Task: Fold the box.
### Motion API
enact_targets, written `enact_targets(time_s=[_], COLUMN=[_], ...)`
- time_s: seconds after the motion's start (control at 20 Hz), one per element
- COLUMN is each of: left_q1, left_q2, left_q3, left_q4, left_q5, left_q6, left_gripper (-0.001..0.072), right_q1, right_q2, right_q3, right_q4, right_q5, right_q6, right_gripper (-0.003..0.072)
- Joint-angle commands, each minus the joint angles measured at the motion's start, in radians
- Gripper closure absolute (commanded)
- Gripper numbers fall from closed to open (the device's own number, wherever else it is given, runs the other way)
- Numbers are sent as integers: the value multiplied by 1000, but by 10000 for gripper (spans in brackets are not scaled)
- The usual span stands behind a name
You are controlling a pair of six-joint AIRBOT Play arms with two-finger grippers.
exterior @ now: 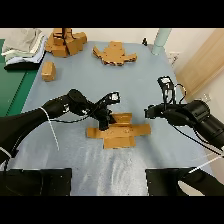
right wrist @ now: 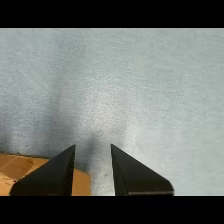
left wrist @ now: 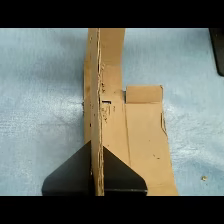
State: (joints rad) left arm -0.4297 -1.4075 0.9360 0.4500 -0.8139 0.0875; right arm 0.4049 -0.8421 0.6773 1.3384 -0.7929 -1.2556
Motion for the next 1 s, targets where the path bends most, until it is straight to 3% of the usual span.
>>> enact_targets(time_s=[0.0,0.95], left_q1=[1,1], left_q2=[-2,-25], left_q3=[6,5], left_q4=[-2,0], left_q5=[-8,-6], left_q6=[2,-8], left_gripper=[696,695], right_q1=[0,1], right_q2=[-1,-75], right_q3=[0,0], right_q4=[-15,-15], right_q5=[-2,-28], right_q6=[0,-48], right_gripper=[351,354])
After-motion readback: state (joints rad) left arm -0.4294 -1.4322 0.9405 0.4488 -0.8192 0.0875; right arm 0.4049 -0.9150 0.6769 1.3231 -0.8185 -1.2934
